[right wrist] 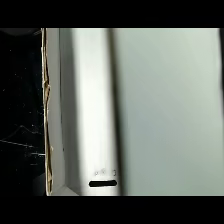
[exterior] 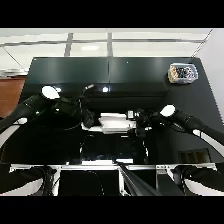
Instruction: Fold the box and place the chain.
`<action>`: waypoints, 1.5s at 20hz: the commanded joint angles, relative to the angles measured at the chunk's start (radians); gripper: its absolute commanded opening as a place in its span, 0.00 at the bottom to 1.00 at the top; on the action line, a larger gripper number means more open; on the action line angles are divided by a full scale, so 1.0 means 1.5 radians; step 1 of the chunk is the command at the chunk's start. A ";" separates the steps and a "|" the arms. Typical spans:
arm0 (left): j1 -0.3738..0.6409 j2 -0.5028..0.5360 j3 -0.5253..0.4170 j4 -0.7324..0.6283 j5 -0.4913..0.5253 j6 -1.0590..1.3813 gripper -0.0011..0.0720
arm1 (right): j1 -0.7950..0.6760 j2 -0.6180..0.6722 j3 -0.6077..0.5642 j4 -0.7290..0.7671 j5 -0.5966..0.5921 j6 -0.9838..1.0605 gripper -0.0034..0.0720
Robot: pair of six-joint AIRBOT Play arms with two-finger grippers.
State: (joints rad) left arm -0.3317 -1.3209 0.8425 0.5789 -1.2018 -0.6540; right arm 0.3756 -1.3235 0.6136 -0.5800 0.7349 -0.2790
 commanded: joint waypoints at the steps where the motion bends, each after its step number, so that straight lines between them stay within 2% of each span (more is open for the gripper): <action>1: -0.002 -0.020 -0.010 -0.177 0.234 0.070 0.05 | 0.000 -0.001 0.000 0.000 -0.001 -0.001 0.21; 2: -0.002 -0.025 -0.010 -0.168 0.297 0.070 0.05 | 0.000 -0.001 0.000 0.000 -0.001 -0.001 0.21; 3: -0.002 -0.036 -0.009 -0.146 0.326 0.070 0.05 | 0.000 -0.001 0.000 0.000 -0.001 -0.001 0.21; 6: -0.005 -0.083 0.002 -0.057 0.284 0.070 0.05 | 0.000 -0.001 0.000 0.000 -0.001 -0.001 0.21; 11: -0.017 -0.126 0.002 -0.039 0.212 0.070 0.05 | 0.000 -0.001 0.000 0.000 -0.001 -0.001 0.21; 13: -0.013 -0.122 0.004 -0.018 0.213 0.073 0.05 | 0.000 -0.001 0.000 0.000 -0.001 -0.001 0.21; 15: 0.003 -0.099 0.022 0.026 0.213 0.069 0.05 | 0.000 -0.001 0.000 0.000 -0.001 -0.001 0.21; 17: 0.033 -0.046 0.048 0.055 0.189 0.027 0.05 | 0.000 -0.001 0.000 0.000 -0.001 -0.001 0.21; 19: 0.064 0.026 0.051 0.057 0.133 0.004 0.05 | 0.000 -0.001 0.000 0.000 -0.001 -0.001 0.21; 20: 0.076 0.067 0.043 0.043 0.075 0.021 0.05 | 0.000 -0.001 0.000 0.000 -0.001 -0.001 0.21; 21: 0.079 0.107 0.021 0.016 0.040 0.060 0.05 | 0.000 -0.001 0.000 0.000 -0.001 -0.001 0.21; 24: 0.072 0.181 -0.084 -0.014 0.071 0.207 0.05 | 0.000 -0.001 0.000 0.000 -0.001 -0.001 0.21; 25: 0.072 0.184 -0.105 -0.004 0.077 0.243 0.08 | 0.000 -0.001 0.000 0.000 -0.001 -0.001 0.21; 26: 0.071 0.181 -0.120 0.003 0.090 0.270 0.46 | 0.000 -0.001 0.000 0.000 -0.001 -0.001 0.21; 27: 0.070 0.177 -0.128 0.017 0.104 0.308 1.00 | 0.000 -0.001 0.000 0.000 -0.001 -0.001 0.21; 30: 0.048 0.164 -0.132 0.118 0.158 0.465 0.99 | 0.000 -0.001 0.000 0.000 -0.001 -0.001 0.21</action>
State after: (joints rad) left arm -0.2413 -1.0775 0.6731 0.6445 -1.0317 -0.1799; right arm 0.3756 -1.3235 0.6136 -0.5804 0.7330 -0.2802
